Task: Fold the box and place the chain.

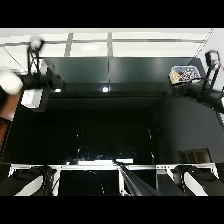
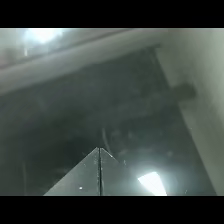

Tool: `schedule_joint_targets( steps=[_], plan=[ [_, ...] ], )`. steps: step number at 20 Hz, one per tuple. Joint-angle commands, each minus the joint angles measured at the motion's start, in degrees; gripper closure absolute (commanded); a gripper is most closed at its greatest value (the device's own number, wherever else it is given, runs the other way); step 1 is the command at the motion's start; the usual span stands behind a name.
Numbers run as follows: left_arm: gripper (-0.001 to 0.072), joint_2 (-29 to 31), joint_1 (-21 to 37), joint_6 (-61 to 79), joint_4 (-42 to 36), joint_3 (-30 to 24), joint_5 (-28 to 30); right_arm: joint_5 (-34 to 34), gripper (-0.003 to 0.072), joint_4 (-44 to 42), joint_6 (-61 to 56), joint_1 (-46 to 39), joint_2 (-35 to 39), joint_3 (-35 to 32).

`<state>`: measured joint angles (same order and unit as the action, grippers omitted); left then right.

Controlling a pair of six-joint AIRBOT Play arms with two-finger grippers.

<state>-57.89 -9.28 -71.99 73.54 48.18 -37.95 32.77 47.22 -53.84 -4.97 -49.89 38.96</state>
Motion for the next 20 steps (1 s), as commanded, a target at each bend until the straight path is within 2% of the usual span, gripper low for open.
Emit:
schedule_joint_targets(
  steps=[1,6,20],
  plan=[
    [0.0684,10.14,-2.32,-6.49,2.08,-20.35,16.52,-10.64,0.0675,0.0,1.05,0.66,0.04,-6.97],
    [0.0682,11.39,2.8,-7.58,2.29,-21.22,16.94,-7.72,0.0674,-0.04,0.98,0.7,0.02,-6.97],
    [0.0682,11.39,2.71,-7.58,2.29,-21.22,16.94,-7.72,0.0674,-0.04,0.98,0.7,0.02,-6.97]
  ],
)
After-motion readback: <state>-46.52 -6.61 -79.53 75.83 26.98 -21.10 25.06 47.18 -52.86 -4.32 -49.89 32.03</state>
